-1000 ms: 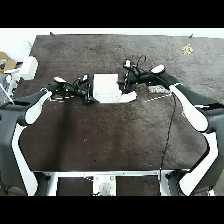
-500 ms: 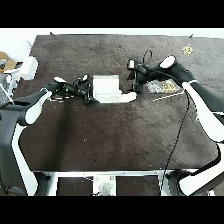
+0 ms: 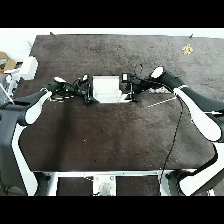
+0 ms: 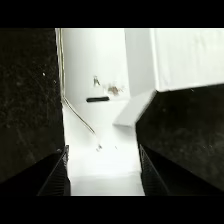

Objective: Fold the box and place the chain.

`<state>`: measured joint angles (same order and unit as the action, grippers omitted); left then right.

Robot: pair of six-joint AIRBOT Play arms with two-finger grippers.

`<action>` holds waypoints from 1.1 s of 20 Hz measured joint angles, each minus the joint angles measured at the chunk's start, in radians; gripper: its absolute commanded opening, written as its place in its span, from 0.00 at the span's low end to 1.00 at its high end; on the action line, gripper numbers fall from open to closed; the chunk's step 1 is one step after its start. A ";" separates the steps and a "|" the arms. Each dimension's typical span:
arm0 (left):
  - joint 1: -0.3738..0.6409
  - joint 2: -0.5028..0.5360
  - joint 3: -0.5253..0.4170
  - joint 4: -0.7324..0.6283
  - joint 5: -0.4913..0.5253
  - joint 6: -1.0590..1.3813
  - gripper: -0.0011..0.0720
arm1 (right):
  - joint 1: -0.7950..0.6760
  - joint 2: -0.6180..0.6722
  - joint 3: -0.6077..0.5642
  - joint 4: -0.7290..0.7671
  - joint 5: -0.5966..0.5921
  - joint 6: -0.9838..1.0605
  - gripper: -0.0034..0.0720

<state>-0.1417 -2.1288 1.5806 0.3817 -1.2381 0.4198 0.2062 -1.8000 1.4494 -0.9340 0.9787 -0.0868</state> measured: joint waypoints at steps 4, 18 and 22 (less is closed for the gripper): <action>0.000 0.000 0.000 0.000 0.000 0.000 0.49 | 0.001 -0.016 -0.003 0.038 -0.023 -0.011 0.55; 0.001 0.000 0.000 0.000 0.000 0.002 0.49 | 0.031 -0.046 -0.003 0.221 -0.045 -0.106 0.33; 0.001 0.000 0.000 0.000 0.000 0.002 0.49 | 0.036 -0.070 -0.003 0.274 -0.052 -0.134 0.33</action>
